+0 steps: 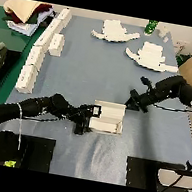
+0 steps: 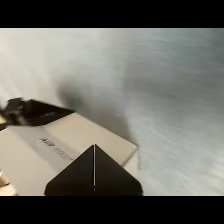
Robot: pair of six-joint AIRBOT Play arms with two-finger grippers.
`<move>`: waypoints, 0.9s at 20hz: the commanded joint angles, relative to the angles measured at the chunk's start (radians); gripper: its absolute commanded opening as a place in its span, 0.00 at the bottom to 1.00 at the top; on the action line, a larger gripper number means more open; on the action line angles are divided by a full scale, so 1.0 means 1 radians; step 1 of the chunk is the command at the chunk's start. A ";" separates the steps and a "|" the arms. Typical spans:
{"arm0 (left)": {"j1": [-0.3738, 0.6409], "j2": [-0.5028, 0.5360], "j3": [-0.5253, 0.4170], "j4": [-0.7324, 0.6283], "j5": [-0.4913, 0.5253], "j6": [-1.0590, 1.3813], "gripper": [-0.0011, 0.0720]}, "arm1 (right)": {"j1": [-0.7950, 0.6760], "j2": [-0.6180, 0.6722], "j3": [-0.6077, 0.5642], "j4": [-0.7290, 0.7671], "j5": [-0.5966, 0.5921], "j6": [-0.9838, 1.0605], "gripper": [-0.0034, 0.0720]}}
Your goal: Fold the box.
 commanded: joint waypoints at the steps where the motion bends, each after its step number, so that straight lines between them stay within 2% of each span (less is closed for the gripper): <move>1: 0.000 0.000 0.001 0.000 -0.001 0.000 0.66 | 0.054 -0.062 0.040 0.150 -0.092 -0.202 0.04; 5: 0.000 0.000 0.001 0.000 0.000 0.000 0.66 | 0.192 -0.022 0.040 0.055 -0.164 -0.290 0.05; 9: 0.000 0.000 0.001 0.000 0.000 0.000 0.66 | 0.330 0.086 0.037 -0.142 -0.109 -0.286 0.05; 11: 0.000 0.000 0.001 0.000 0.000 0.000 0.66 | 0.402 0.154 0.028 -0.226 0.021 -0.275 0.05; 14: 0.000 0.000 0.001 0.000 0.000 0.000 0.66 | 0.517 0.311 -0.053 -0.296 0.343 -0.256 0.05; 18: 0.000 0.000 0.001 0.000 0.000 0.000 0.66 | 0.640 0.455 -0.234 -0.395 0.611 -0.249 0.04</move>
